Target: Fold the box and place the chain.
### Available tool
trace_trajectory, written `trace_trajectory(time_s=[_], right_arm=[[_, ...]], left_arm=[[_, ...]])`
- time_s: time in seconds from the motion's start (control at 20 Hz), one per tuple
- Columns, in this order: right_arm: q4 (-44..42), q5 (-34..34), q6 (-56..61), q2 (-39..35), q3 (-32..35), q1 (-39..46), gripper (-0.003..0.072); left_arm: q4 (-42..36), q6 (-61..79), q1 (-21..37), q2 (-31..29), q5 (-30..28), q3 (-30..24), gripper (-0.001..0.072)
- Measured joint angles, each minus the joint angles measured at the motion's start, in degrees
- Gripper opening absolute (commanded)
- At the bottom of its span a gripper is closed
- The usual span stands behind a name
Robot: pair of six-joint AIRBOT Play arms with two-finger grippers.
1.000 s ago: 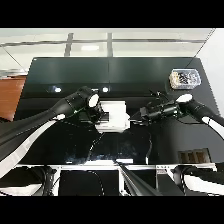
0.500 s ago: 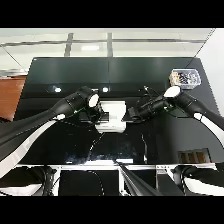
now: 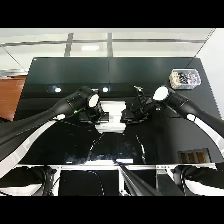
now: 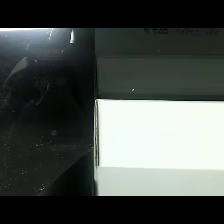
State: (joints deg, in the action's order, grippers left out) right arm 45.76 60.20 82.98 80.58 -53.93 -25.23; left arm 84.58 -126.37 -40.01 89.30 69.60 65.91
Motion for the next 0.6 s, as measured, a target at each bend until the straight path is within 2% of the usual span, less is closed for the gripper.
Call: trace_trajectory(time_s=[0.35,0.4,0.6], right_arm=[[10.03,-1.60,11.17,0.90,-3.19,-4.35,0.0362],[11.15,-1.79,12.72,1.07,-3.63,-4.83,0.0250],[16.41,-1.99,18.88,1.51,-4.74,-6.82,0.0242]], left_arm=[[0.00,-0.02,0.00,0.00,-0.02,0.00,0.0026],[0.00,-0.02,0.00,0.00,-0.02,0.00,0.0026],[-0.02,-0.02,0.00,0.00,-0.04,0.00,0.0026]])
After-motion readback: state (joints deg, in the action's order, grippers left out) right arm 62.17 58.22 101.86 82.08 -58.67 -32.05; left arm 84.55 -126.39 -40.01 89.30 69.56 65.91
